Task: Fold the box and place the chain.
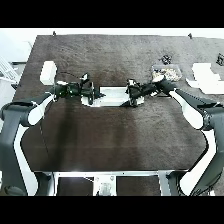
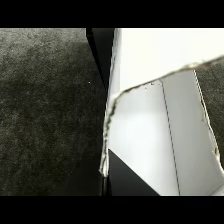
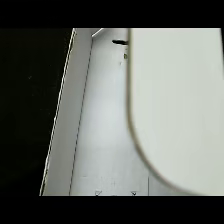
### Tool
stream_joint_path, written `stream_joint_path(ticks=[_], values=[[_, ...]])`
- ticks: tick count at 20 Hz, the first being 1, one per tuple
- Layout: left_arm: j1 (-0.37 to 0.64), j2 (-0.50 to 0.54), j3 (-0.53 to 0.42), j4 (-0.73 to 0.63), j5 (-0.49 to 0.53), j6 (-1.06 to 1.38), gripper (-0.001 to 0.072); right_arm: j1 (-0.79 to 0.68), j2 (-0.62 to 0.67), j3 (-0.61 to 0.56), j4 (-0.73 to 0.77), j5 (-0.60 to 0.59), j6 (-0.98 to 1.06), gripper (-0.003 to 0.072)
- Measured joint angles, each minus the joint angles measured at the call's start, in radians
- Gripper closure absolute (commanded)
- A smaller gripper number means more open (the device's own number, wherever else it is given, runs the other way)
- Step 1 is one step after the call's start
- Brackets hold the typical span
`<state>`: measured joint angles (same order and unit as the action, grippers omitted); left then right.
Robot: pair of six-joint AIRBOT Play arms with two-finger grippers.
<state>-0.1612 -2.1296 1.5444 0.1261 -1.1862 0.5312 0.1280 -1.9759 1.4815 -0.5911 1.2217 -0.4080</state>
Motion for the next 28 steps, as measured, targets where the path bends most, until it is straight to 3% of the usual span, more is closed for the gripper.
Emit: stream_joint_path(ticks=[3, 9, 11, 21, 22, 23, 28], values=[[0.000, 0.000, 0.000, 0.000, 0.000, 0.000, 0.0687, 0.000, -0.002, 0.000, -0.001, 0.000, 0.003, 0.0093], [0.000, 0.000, 0.000, 0.000, -0.001, 0.000, 0.0687, 0.000, -0.002, 0.000, -0.006, 0.001, 0.006, 0.0091], [0.000, 0.000, 0.000, 0.000, 0.000, 0.000, 0.0687, 0.000, -0.002, 0.000, -0.008, 0.002, 0.006, 0.0045], [-0.001, 0.000, 0.000, 0.000, 0.000, 0.000, 0.0687, -0.001, -0.006, 0.002, -0.023, 0.003, 0.014, 0.0045], [-0.001, 0.000, 0.000, 0.000, 0.000, 0.000, 0.0687, -0.001, -0.008, 0.002, -0.026, 0.003, 0.014, 0.0047], [-0.001, 0.000, 0.000, 0.000, 0.000, 0.000, 0.0687, -0.002, -0.010, 0.003, -0.029, 0.002, 0.014, 0.0098], [-0.001, 0.000, 0.000, 0.000, 0.000, 0.000, 0.0687, -0.002, -0.013, 0.006, -0.032, 0.001, 0.016, 0.0102]])
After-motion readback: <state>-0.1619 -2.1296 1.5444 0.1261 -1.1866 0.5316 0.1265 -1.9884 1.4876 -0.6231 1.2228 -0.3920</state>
